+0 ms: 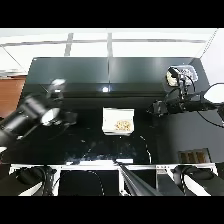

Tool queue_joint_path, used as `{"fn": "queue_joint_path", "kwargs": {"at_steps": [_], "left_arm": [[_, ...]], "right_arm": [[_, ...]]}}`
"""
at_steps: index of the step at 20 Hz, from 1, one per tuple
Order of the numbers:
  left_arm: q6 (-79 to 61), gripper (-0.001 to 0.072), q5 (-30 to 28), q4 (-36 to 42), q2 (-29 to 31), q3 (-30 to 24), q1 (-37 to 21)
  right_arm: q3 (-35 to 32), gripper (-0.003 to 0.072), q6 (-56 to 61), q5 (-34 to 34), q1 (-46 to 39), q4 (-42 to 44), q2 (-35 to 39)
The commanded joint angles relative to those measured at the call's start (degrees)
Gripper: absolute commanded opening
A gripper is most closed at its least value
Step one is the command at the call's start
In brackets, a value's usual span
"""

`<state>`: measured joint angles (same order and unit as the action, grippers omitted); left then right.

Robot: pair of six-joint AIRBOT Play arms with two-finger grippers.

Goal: Fold the box and place the chain.

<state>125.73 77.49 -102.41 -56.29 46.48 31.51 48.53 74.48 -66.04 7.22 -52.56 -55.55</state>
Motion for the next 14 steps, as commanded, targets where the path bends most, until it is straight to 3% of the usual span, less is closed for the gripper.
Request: {"fn": "queue_joint_path", "kwargs": {"at_steps": [1, 2, 4, 7, 9, 11, 14], "left_arm": [[-21.2, 0.0442, -12.5, 34.6, 6.3, -17.0, -18.7], [-37.8, 0.0442, -16.8, 50.2, 6.0, -20.4, -22.4], [-67.1, 0.0443, -19.2, 72.5, 5.6, -24.3, -25.0], [-93.8, 0.0444, -19.8, 84.4, 5.6, -25.2, -23.3], [-105.4, 0.0447, -24.9, 87.3, 5.6, -25.2, -21.0], [-112.9, 0.0707, -28.7, 84.2, 5.4, -24.9, -19.0], [-126.7, 0.0711, -29.4, 73.4, 5.0, -24.7, -13.6]], "right_arm": [[0.1, 0.0305, 0.0, 0.8, 0.0, 0.0, 0.0], [0.1, 0.0305, 0.0, 1.0, 0.0, 0.0, 0.0], [0.1, 0.0305, 0.0, 1.0, 0.0, 0.0, 0.0], [0.1, 0.0306, 0.0, 0.9, 0.0, 0.0, 0.0], [0.1, 0.0306, 0.1, 1.4, 0.0, 0.0, 0.0], [0.1, 0.0305, 0.1, 2.1, 0.0, 0.0, 0.0], [0.1, 0.0306, 0.1, 2.3, 0.0, 0.0, 0.0]]}}
